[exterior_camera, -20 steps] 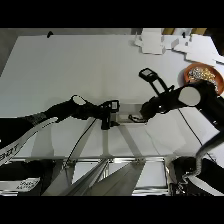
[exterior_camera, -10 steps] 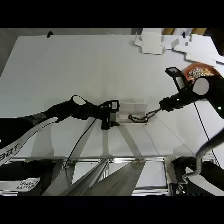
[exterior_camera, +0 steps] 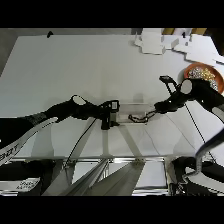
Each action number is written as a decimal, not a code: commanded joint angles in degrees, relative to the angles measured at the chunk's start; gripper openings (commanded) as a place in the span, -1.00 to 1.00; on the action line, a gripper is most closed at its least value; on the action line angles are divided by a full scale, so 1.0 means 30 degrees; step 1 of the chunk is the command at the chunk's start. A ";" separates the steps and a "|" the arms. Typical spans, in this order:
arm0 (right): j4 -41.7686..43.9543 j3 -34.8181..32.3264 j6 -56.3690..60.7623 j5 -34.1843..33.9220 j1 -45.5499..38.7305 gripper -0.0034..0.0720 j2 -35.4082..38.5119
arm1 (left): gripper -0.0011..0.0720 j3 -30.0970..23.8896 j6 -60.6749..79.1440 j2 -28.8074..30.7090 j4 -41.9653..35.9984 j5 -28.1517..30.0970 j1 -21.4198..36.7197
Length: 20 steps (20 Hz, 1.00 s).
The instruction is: Fold the box and place the chain.
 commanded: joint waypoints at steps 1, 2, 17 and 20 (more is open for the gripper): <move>0.0255 -0.0015 -0.0066 -0.0590 -0.0015 -0.19 -0.0495 | -0.22 0.0007 0.0007 0.0007 0.0007 0.0000 0.0007; 0.0350 -0.0015 -0.0066 -0.0656 -0.0015 -0.19 -0.0532 | -0.22 0.0007 0.0007 0.0007 0.0007 0.0000 0.0000; -0.0940 -0.0022 0.0809 -0.0845 0.1494 -0.52 -0.1727 | -0.22 0.0007 0.0007 0.0007 0.0007 0.0000 0.0000; -0.0933 -0.0015 0.0772 -0.0736 0.1494 -0.87 -0.1719 | -0.22 0.0007 0.0007 0.0007 0.0007 0.0007 0.0000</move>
